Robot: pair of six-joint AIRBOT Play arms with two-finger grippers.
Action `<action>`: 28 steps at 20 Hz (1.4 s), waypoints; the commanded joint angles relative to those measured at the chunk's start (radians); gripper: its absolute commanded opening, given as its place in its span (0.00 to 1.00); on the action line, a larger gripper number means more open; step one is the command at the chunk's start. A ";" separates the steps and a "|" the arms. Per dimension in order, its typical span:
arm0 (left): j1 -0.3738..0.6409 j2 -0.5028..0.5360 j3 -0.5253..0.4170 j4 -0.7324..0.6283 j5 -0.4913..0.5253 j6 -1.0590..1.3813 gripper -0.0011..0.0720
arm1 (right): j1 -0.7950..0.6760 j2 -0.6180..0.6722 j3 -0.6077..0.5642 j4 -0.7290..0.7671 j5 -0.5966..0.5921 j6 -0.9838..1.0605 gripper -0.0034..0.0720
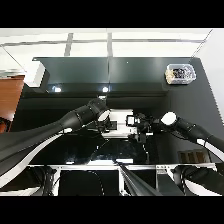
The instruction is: Fold the box and place the chain.
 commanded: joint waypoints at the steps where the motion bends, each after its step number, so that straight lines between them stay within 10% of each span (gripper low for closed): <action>1: 0.000 -0.003 0.000 -0.001 0.003 0.001 0.11 | 0.000 -0.001 0.000 0.000 0.000 0.000 0.30; 7: 0.000 -0.003 0.000 -0.016 0.010 0.004 0.08 | 0.000 0.000 0.000 0.000 0.000 0.000 0.30; 10: 0.000 -0.003 0.001 -0.016 0.011 0.003 0.53 | 0.000 0.000 0.000 0.000 0.000 0.000 0.30; 13: 0.000 -0.003 0.001 -0.016 0.014 0.003 0.53 | 0.000 -0.001 0.000 0.000 0.000 0.000 0.30; 14: 0.000 -0.003 0.001 -0.016 0.014 0.003 0.50 | 0.000 0.000 0.000 0.000 0.000 0.000 0.30; 16: 0.000 -0.003 0.001 -0.016 0.015 0.004 0.05 | 0.000 -0.001 0.000 0.000 0.000 0.000 0.30; 28: 0.000 -0.003 0.001 -0.019 0.010 0.004 0.05 | 0.001 0.000 0.000 0.000 0.000 0.000 0.30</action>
